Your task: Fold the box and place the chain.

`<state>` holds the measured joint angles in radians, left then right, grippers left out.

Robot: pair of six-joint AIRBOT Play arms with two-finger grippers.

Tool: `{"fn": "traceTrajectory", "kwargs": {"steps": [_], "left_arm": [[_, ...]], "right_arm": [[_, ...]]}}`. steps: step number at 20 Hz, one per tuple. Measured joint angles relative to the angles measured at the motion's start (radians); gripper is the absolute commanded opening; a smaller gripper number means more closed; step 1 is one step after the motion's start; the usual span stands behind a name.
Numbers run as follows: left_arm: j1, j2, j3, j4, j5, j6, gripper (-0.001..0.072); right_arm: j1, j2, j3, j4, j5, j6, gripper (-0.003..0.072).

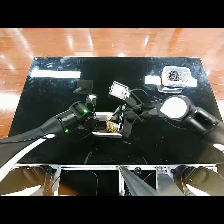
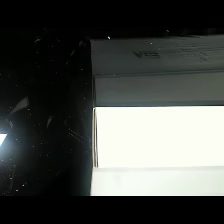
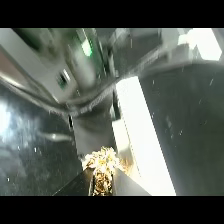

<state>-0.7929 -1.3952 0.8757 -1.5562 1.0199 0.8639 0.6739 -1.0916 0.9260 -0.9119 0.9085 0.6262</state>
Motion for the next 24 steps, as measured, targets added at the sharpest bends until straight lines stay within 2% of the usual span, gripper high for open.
{"fn": "traceTrajectory", "kwargs": {"steps": [4, 5, 6, 7, 8, 12, 15, 20, 24], "left_arm": [[0.000, 0.000, 0.000, 0.000, 0.000, 0.000, 0.0025], [0.000, 0.000, 0.000, 0.000, 0.000, 0.000, 0.0024], [0.000, 0.000, 0.000, 0.000, 0.000, 0.000, 0.0025], [0.000, 0.000, 0.000, 0.000, 0.000, 0.000, 0.0025], [0.000, 0.000, 0.000, 0.000, 0.000, 0.000, 0.0025], [0.000, 0.000, 0.000, 0.000, 0.000, 0.000, 0.0024], [0.000, 0.000, 0.000, 0.000, 0.000, 0.000, 0.0025], [0.000, 0.000, 0.000, 0.000, 0.000, 0.000, 0.0025], [0.000, 0.000, 0.001, 0.000, -0.002, 0.000, 0.0025]], "right_arm": [[0.000, -0.034, -0.012, -0.023, 0.007, 0.040, 0.0036], [0.001, -0.037, -0.014, -0.028, 0.009, 0.056, 0.0196], [0.001, -0.040, -0.014, -0.029, 0.009, 0.072, 0.0585], [0.001, -0.042, -0.016, -0.032, 0.011, 0.092, 0.0588], [0.001, -0.045, -0.016, -0.037, 0.012, 0.109, 0.0551], [-0.007, -0.045, -0.016, -0.056, 0.043, 0.164, 0.0552], [-0.051, -0.020, -0.017, -0.088, 0.129, 0.227, 0.0552], [-0.220, 0.032, -0.021, -0.196, 0.358, 0.345, 0.0551], [-0.369, 0.043, -0.065, -0.227, 0.405, 0.400, 0.0553]]}}
